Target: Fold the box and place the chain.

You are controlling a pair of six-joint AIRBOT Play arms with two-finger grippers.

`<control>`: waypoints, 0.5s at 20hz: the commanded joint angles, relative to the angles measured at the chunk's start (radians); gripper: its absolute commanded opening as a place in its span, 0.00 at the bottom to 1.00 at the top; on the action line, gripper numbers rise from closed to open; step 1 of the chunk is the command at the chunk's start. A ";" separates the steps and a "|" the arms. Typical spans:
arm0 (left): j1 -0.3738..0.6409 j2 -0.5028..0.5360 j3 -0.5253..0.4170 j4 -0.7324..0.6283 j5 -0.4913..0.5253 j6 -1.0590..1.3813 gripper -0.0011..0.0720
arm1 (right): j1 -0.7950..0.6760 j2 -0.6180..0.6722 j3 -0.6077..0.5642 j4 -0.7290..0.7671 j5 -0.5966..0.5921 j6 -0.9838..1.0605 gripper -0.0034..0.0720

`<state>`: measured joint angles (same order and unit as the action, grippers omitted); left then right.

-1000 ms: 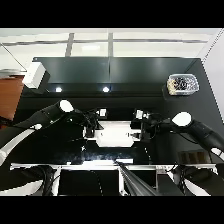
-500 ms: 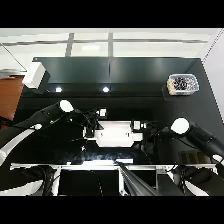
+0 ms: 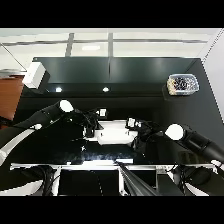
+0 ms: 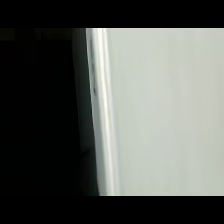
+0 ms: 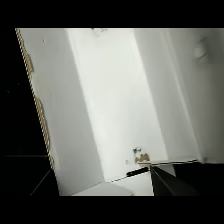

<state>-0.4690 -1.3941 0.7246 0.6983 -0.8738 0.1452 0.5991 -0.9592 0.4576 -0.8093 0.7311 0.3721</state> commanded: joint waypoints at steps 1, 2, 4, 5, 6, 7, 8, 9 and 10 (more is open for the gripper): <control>0.000 0.001 0.001 0.000 -0.011 0.000 0.05 | 0.006 0.038 0.017 -0.008 -0.021 0.030 0.96; 0.000 0.001 0.001 0.000 -0.013 0.000 0.05 | 0.006 0.048 0.018 -0.013 -0.020 0.031 0.96; 0.000 0.001 0.001 0.000 -0.018 0.000 0.05 | 0.006 0.062 0.018 -0.038 -0.025 0.037 0.96; 0.000 0.001 0.001 0.001 -0.020 0.000 0.05 | 0.006 0.066 0.018 -0.068 -0.032 0.057 0.96; 0.000 0.001 0.001 0.000 -0.021 0.000 0.05 | 0.006 0.071 0.018 -0.103 -0.041 0.083 0.96; 0.000 0.001 0.001 0.000 -0.021 0.000 0.05 | 0.006 0.075 0.018 -0.138 -0.048 0.102 0.96; 0.000 0.001 0.001 0.000 -0.021 0.000 0.05 | 0.006 0.078 0.018 -0.154 -0.048 0.107 0.96; 0.000 0.001 0.001 0.000 -0.021 0.000 0.05 | 0.006 0.080 0.018 -0.161 -0.047 0.106 0.96; 0.000 0.001 0.001 0.000 -0.021 0.000 0.05 | 0.006 0.080 0.018 -0.160 -0.041 0.106 0.96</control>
<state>-0.4690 -1.3941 0.7246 0.6994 -0.8955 0.1463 0.6041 -0.8879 0.4747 -0.9230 0.6918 0.4545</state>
